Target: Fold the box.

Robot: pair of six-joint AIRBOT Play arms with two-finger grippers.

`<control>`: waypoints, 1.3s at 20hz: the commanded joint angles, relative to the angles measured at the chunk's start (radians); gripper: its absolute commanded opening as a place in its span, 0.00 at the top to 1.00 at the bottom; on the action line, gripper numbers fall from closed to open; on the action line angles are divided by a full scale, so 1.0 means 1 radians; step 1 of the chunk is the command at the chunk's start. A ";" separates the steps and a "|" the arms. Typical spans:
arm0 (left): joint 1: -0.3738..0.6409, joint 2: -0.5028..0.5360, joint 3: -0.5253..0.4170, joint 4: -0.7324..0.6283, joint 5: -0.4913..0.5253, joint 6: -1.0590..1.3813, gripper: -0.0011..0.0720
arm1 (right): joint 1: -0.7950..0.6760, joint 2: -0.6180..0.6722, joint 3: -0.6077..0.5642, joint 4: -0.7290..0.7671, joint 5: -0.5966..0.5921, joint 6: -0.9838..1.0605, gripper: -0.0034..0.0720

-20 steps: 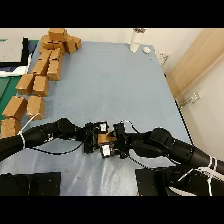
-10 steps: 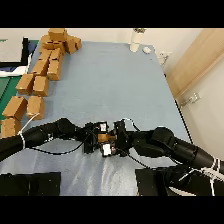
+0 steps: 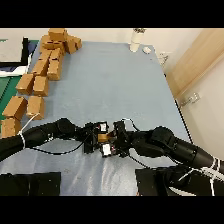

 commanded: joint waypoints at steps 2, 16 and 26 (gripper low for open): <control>-0.001 -0.001 0.000 0.000 0.000 0.000 0.41 | 0.000 -0.008 0.001 0.037 -0.025 0.002 0.67; -0.001 -0.001 0.000 0.000 0.000 0.000 0.41 | 0.000 0.022 0.020 0.086 -0.106 0.108 0.52; -0.001 -0.001 0.000 0.000 0.000 0.000 0.41 | -0.009 0.248 0.003 0.278 -0.294 1.205 0.95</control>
